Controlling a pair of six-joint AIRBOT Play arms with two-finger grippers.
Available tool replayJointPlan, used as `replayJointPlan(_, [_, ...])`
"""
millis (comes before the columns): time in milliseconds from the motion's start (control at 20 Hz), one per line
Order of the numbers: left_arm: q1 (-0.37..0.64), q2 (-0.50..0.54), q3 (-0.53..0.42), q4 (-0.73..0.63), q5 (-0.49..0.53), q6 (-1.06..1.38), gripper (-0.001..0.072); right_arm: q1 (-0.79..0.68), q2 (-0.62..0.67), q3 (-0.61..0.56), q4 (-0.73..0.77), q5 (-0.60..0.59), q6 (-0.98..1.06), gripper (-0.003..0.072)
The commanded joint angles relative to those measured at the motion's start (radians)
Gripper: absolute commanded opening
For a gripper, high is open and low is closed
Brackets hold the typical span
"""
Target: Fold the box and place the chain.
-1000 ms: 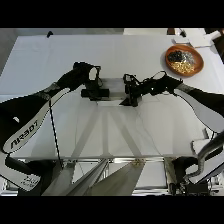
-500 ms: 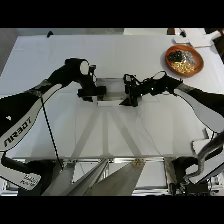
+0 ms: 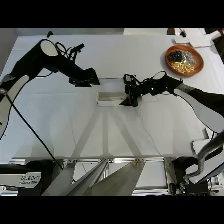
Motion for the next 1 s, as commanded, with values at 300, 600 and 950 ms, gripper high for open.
replayJointPlan(300, [0.106,0.063,-0.357,-0.266,0.277,1.148,0.0516,0.0,0.0,0.0,0.001,0.0,0.0,0.0521])
replayJointPlan(600, [0.143,-0.084,-0.367,-0.481,0.12,1.937,0.0704,0.0,0.0,0.0,0.0,0.0,0.0,0.0521])
replayJointPlan(950, [0.143,-0.173,-0.366,-0.547,0.084,2.154,0.0706,0.0,0.0,0.0,0.001,0.0,0.0,0.0521])
